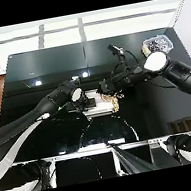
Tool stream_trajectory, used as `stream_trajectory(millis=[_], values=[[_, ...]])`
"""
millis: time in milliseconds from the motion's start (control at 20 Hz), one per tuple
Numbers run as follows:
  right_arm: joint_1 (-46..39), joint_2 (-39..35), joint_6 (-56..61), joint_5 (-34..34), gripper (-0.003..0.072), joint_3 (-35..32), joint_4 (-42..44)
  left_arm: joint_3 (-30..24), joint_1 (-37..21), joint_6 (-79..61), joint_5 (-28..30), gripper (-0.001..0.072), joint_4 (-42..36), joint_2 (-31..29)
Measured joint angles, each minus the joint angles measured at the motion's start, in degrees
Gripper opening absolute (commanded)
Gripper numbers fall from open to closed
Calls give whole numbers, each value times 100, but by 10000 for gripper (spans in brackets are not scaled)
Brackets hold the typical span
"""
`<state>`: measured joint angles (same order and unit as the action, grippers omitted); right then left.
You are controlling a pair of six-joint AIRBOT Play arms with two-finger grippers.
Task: Fold the box and place the chain.
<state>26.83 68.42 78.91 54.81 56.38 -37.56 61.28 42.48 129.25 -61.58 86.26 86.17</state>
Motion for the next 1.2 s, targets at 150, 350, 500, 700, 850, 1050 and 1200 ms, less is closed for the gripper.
stream_trajectory(millis=[150,350,500,700,850,1050,1200], values=[[-319,-68,39,201,316,-17,-42,0,0,0,-7,31,0,2],[-1180,-448,-50,726,315,-118,-925,0,0,0,-4,31,0,0],[-1698,-699,-684,667,649,-710,-1631,0,2,0,-4,31,0,0],[-1674,-798,-2247,-376,712,-1790,-1851,0,2,0,-9,31,0,0],[-1283,-782,-4085,-1226,711,-2251,-1853,0,0,0,-15,31,0,0],[-1054,-413,-7228,-1578,711,-2411,-621,0,2,0,-24,31,-17,0],[-999,4,-8924,-1440,711,-2264,232,0,2,0,-17,31,-20,0]])
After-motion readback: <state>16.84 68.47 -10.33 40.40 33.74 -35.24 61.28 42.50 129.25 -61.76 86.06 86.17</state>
